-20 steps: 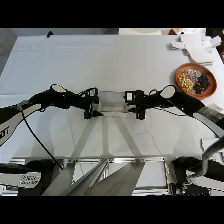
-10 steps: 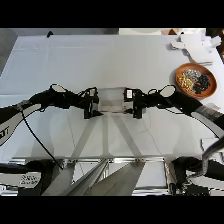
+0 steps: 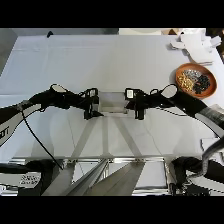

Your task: Fold the box and place the chain.

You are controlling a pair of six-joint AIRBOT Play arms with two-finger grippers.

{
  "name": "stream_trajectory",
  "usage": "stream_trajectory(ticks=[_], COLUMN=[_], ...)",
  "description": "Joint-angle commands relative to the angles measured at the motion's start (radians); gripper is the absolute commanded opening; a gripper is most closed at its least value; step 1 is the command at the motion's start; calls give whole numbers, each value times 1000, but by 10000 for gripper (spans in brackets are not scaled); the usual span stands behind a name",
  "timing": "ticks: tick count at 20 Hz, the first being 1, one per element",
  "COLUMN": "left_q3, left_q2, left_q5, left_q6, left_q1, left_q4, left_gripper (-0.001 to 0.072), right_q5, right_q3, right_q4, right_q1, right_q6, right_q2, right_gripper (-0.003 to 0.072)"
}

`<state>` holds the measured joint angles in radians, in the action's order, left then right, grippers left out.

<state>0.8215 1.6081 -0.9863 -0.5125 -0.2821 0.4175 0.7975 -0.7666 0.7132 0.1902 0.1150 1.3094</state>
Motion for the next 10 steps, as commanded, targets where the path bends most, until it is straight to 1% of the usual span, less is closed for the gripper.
stream_trajectory(ticks=[1, 4, 7, 8, 10], left_q3=[0, 0, 0, 0, 0], left_q2=[-1, -1, -1, -1, -1], left_q5=[3, 3, 3, 3, 2], left_q6=[1, 1, 1, 1, 1], left_q1=[0, 0, 0, 0, 0], left_q4=[-1, -2, -2, -2, -1], left_gripper=[256, 256, 256, 256, 256], right_q5=[14, 14, 13, 13, 16], right_q3=[0, 0, 1, 7, 39], right_q4=[126, 220, 372, 415, 436], right_q1=[1, 1, 0, -9, -63], right_q6=[-198, -376, -634, -722, -853], right_q2=[-110, -231, -329, -350, -372], right_gripper=[10, 10, 9, 9, 9])
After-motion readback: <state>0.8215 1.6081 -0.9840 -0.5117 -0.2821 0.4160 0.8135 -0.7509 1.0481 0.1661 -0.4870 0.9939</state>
